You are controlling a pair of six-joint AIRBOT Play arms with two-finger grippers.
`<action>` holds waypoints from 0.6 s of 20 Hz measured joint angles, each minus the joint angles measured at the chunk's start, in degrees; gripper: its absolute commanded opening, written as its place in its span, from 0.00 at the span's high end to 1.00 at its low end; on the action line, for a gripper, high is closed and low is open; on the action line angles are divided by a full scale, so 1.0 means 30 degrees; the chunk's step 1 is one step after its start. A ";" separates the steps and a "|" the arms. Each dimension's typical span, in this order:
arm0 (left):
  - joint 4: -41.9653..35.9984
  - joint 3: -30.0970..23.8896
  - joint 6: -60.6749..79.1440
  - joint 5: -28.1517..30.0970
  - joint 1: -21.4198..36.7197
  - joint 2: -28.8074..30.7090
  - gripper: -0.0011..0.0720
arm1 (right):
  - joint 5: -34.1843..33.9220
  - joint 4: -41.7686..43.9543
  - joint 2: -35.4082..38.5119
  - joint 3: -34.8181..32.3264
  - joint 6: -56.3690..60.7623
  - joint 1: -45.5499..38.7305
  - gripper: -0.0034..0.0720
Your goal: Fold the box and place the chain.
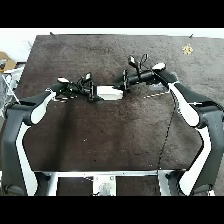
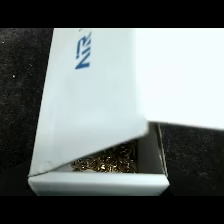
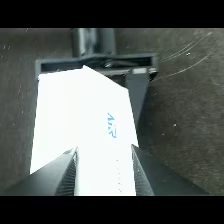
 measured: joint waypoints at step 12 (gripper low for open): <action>0.0000 0.0000 0.0000 0.0000 0.0000 0.0000 0.61 | 0.0663 -0.1501 0.0240 -0.0029 0.0794 0.0321 0.57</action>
